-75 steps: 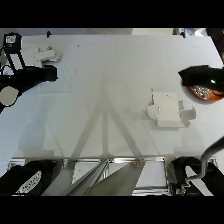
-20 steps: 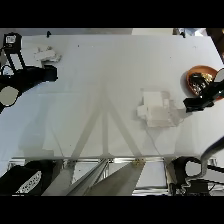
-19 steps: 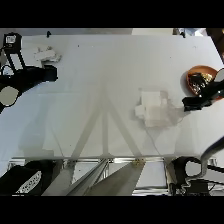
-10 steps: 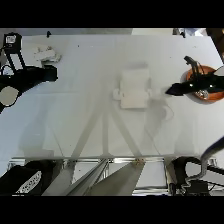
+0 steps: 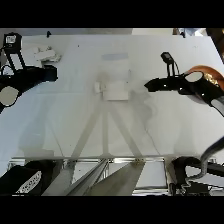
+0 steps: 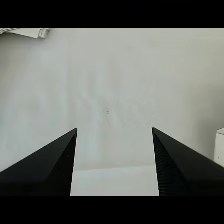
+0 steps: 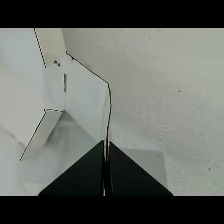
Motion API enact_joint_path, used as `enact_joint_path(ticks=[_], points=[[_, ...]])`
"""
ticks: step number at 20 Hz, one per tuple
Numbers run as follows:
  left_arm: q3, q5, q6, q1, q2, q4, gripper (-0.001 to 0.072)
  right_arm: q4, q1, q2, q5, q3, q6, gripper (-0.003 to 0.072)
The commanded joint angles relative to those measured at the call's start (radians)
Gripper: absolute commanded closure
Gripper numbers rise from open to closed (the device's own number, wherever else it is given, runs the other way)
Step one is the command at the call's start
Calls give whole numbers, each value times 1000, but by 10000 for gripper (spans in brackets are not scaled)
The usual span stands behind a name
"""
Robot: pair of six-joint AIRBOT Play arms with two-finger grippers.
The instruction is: Fold the box and place the chain.
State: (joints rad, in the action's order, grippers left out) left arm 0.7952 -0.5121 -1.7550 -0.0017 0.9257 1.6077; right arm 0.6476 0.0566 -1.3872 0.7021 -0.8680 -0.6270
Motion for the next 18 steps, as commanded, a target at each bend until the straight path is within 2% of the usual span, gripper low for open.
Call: enact_joint_path(ticks=[1,11,18], points=[[0,0,0,1,1,0,206,-35,28,-10,-89,35,38,680],[0,0,0,1,1,0,206,-42,28,-10,-112,35,37,678],[0,42,0,1,1,-1,206,-42,28,-10,-112,35,37,678]])
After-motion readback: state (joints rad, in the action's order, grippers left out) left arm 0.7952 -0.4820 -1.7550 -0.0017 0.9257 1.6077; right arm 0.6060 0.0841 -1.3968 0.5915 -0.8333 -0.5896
